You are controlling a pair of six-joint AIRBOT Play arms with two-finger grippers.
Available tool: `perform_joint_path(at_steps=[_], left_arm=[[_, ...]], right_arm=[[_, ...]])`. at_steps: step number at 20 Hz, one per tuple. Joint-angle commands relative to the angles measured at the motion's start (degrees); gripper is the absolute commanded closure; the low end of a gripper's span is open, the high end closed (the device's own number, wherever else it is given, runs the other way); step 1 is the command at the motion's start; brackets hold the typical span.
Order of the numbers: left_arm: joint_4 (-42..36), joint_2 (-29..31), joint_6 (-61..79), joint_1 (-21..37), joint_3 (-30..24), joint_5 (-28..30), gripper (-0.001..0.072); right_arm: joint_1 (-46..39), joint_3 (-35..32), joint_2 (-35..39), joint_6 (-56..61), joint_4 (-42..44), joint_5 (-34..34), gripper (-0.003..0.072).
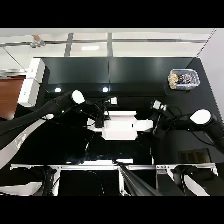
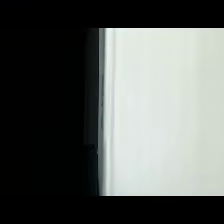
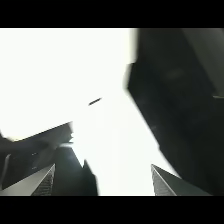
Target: Fold the box and place the chain.
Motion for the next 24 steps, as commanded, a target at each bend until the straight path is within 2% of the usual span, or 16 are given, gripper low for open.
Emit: perform_joint_path(at_steps=[1,4,8,12,20,24], left_arm=[[0.22,-0.11,-1.46,0.0,-0.02,-0.26,0.0681],[0.22,-0.11,-1.38,0.0,-0.02,-0.24,0.0681],[0.22,-0.11,-1.31,0.02,-0.02,-0.24,0.0681],[0.22,-0.11,-1.31,0.02,0.02,-0.22,0.068],[0.22,-0.11,-1.29,0.02,0.02,-0.22,0.068],[0.24,-0.11,-1.29,0.02,0.02,-0.2,0.068]], right_arm=[[3.48,-2.51,-0.26,-2.62,0.11,-0.83,-0.0002],[6.27,-3.67,-0.33,-3.96,0.13,-1.57,-0.0002],[10.6,-4.59,-1.55,-9.22,0.74,-8.85,-0.0002],[14.58,-4.48,-3.91,-16.61,5.68,-14.29,-0.0002],[14.47,2.45,-4.44,-19.12,6.99,-14.75,-0.0002],[10.67,3.8,-5.57,-19.12,8.57,-15.41,-0.0002]])
